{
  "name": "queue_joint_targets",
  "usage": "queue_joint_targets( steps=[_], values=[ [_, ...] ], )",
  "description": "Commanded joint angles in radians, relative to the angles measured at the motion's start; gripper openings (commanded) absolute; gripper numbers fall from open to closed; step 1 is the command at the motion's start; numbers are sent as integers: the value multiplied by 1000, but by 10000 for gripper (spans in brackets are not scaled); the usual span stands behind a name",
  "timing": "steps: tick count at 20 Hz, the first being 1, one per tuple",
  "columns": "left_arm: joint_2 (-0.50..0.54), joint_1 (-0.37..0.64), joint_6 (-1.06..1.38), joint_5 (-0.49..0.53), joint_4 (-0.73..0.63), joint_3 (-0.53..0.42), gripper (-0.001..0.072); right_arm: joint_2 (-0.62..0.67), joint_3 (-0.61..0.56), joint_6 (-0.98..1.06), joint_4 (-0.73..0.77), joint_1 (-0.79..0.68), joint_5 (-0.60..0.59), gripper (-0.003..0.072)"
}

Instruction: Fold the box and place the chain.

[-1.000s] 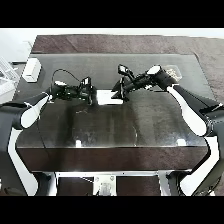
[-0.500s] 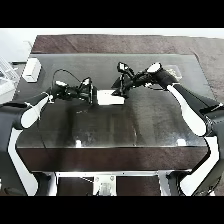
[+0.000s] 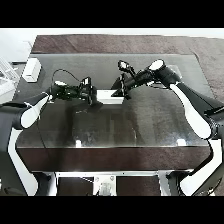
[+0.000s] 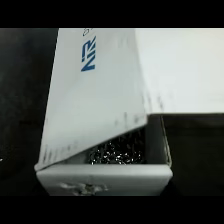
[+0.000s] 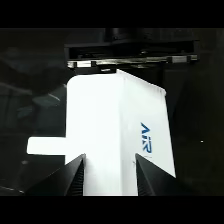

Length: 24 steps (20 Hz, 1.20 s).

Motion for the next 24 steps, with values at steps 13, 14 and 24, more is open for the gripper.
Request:
queue_joint_targets(
  steps=[13,14,24],
  values=[
    [0,0,0,-6,0,0,231,22,-119,-53,177,-62,100,4],
    [0,0,0,-6,0,0,231,21,-133,-53,177,-57,100,5],
    [0,0,0,-6,0,0,231,2,-167,-53,130,-35,-112,3]
  ],
)
